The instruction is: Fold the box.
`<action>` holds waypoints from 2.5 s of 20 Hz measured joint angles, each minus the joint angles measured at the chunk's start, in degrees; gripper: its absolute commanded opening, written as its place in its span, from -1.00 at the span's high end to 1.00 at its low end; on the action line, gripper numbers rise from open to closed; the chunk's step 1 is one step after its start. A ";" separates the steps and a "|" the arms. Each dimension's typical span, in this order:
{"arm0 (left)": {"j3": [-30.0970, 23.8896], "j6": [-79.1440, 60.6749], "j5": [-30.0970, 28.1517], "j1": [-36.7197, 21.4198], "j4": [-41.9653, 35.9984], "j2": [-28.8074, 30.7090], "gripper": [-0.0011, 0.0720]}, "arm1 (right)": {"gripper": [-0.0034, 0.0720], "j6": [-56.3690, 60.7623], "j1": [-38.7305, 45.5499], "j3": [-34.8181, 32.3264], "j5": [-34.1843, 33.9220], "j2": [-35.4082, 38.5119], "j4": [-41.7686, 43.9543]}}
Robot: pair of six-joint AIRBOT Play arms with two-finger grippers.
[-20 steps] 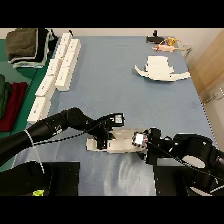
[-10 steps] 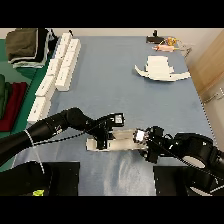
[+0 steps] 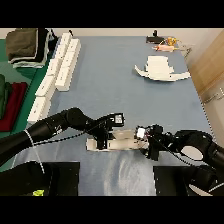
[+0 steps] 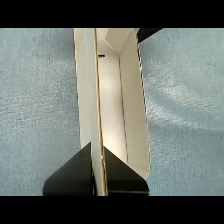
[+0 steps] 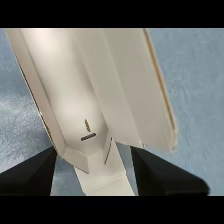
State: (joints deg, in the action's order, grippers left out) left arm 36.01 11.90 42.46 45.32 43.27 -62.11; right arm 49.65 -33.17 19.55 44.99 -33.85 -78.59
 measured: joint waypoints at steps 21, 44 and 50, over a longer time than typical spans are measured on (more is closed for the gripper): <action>0.00 0.00 -0.02 0.00 0.00 -0.02 0.93 | -0.98 -36.48 19.58 5.57 14.16 -14.95 24.96; 0.00 -0.09 0.31 0.00 0.00 0.00 0.93 | -0.52 -54.38 19.58 1.81 9.62 -19.78 31.17; 0.00 -0.09 0.13 0.00 0.02 0.00 0.93 | -0.84 -54.62 19.58 1.25 10.34 -19.71 31.12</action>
State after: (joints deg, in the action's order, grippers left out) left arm 36.01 11.81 42.59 45.32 43.29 -62.11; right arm -4.97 -13.58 20.80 55.33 -53.56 -47.46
